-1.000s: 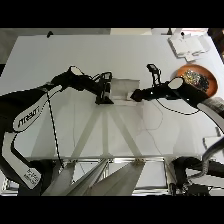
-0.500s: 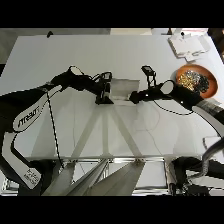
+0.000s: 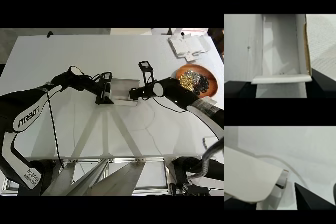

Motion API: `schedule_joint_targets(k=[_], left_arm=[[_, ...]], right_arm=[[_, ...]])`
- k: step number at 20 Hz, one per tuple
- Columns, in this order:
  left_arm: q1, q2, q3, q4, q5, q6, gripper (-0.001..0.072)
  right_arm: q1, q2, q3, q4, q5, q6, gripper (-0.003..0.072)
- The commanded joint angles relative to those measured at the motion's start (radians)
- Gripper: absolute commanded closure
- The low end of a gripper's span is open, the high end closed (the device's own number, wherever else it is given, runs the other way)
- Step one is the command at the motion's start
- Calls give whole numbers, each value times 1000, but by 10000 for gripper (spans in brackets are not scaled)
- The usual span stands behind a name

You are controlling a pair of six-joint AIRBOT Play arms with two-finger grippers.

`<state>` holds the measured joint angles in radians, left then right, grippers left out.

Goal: Fold the box and place the chain.

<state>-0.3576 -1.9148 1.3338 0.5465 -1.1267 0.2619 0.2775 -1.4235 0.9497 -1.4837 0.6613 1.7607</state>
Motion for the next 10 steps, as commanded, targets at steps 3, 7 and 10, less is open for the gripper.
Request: schedule_joint_targets(k=[3, 7, 10], left_arm=[[1, -1, 0, 0, 0, 0, 253], [0, -1, 0, 0, 0, 0, 253], [1, -1, 0, 0, 1, 0, 253]], right_arm=[[48, -22, 14, -187, 95, 183, 233], [60, -26, 18, -221, 97, 233, 255], [60, -36, 55, -225, 161, 233, 287]])
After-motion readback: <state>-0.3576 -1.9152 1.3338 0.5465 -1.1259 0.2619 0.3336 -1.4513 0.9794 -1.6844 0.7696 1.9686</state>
